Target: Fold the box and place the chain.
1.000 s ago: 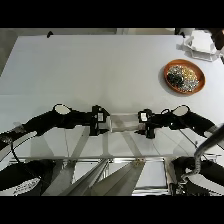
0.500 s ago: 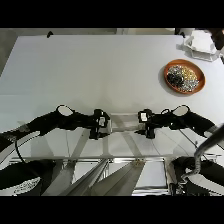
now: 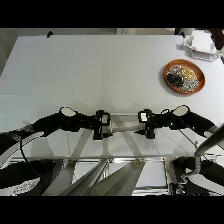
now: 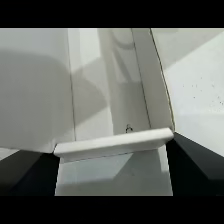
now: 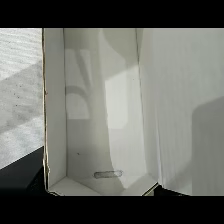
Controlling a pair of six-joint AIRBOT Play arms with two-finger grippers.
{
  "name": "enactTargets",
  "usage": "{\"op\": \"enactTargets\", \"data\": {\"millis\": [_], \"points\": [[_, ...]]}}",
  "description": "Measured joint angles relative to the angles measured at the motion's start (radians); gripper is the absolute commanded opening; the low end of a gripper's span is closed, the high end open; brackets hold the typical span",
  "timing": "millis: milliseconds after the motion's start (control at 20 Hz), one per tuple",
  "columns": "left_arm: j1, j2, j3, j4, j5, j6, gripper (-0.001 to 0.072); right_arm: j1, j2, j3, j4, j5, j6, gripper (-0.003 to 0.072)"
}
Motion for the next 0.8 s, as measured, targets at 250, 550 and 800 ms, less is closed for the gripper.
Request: {"op": "enactTargets", "data": {"millis": [250, 550, 800], "points": [[-0.002, -0.002, 0.000, -0.047, 0.014, -0.011, 0.0699, 0.000, 0.000, 0.000, 0.001, -0.001, 0.002, 0.0416], [-0.003, -0.002, 0.000, -0.071, 0.027, -0.018, 0.0553, 0.000, 0.000, 0.000, 0.002, -0.006, 0.002, 0.0416], [-0.007, -0.002, 0.000, -0.077, 0.036, -0.021, 0.0318, -0.001, 0.000, 0.000, 0.000, -0.004, 0.000, 0.0416]]}}
